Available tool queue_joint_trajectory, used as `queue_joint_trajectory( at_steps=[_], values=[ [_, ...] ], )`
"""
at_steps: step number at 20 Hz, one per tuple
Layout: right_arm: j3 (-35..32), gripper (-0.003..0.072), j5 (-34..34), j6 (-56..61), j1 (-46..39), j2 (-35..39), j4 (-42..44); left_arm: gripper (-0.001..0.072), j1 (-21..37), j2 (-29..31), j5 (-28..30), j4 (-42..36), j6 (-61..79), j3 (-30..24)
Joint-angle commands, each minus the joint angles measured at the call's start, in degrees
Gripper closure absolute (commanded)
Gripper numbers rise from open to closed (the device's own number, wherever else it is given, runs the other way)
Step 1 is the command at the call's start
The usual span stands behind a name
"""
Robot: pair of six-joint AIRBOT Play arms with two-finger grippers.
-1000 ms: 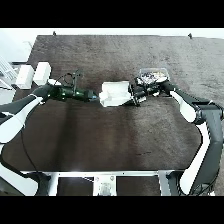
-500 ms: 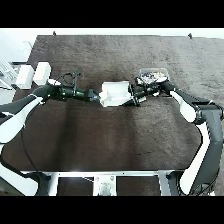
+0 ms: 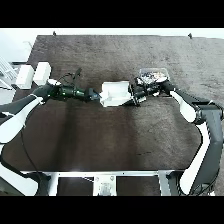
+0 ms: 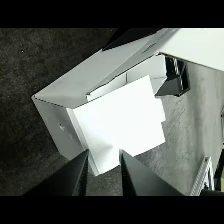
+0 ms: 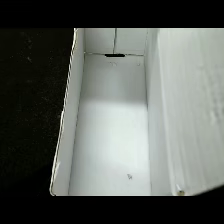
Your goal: Fold the box and place the chain.
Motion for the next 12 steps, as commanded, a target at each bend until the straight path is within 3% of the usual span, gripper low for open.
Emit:
queue_joint_trajectory(
  at_steps=[1, 8, 10, 11, 12],
  values=[
    [-0.02, 0.0103, 0.02, 0.00, 0.02, 0.00, 0.00, 0.0459, -0.50, 0.04, 0.39, 0.09, -4.33, 0.07],
    [-0.02, 0.0103, 0.02, 0.00, 0.02, 0.00, 0.00, 0.0458, -1.84, 0.04, 2.36, 0.37, -7.76, 0.09],
    [-0.02, 0.0103, 0.00, 0.00, 0.02, 0.00, 0.00, 0.0458, -2.23, 0.94, 3.08, 4.00, -9.38, 0.66],
    [-0.02, 0.0103, 0.02, 0.00, 0.02, 0.00, 0.00, 0.0368, -2.62, 1.46, 3.72, 7.69, -11.87, 1.18],
    [-0.02, 0.0104, 0.00, 0.00, 0.02, 0.00, 0.02, 0.0195, -2.78, 1.90, 4.13, 10.84, -14.99, 2.01]
  ],
)
